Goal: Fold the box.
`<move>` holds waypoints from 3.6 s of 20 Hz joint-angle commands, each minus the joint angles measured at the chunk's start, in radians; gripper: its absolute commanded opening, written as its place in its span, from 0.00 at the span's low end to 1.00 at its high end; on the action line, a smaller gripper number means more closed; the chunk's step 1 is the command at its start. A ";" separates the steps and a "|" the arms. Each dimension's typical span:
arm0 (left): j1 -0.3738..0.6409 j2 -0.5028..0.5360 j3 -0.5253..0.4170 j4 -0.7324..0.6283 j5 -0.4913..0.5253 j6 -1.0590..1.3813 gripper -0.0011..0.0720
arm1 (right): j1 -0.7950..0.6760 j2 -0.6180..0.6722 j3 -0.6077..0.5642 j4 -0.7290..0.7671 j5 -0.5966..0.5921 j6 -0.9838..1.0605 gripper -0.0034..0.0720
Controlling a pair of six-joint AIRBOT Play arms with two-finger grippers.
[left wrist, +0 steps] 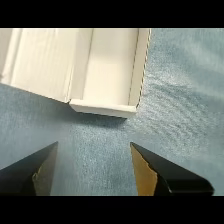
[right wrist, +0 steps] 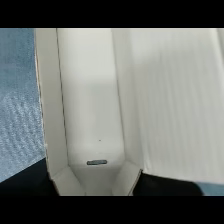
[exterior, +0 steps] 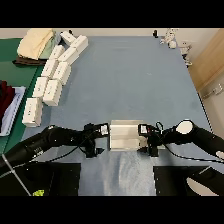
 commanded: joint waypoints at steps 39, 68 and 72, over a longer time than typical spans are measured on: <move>-0.024 -0.323 0.060 -0.426 0.083 0.493 0.89 | -0.001 0.001 0.001 0.000 0.000 0.000 0.74; -0.024 -0.323 0.060 -0.419 0.083 0.491 0.69 | -0.001 0.001 0.001 0.000 0.001 0.000 0.74; -0.024 -0.323 0.060 -0.419 0.083 0.491 0.69 | -0.001 -0.001 0.001 0.000 0.000 0.000 0.74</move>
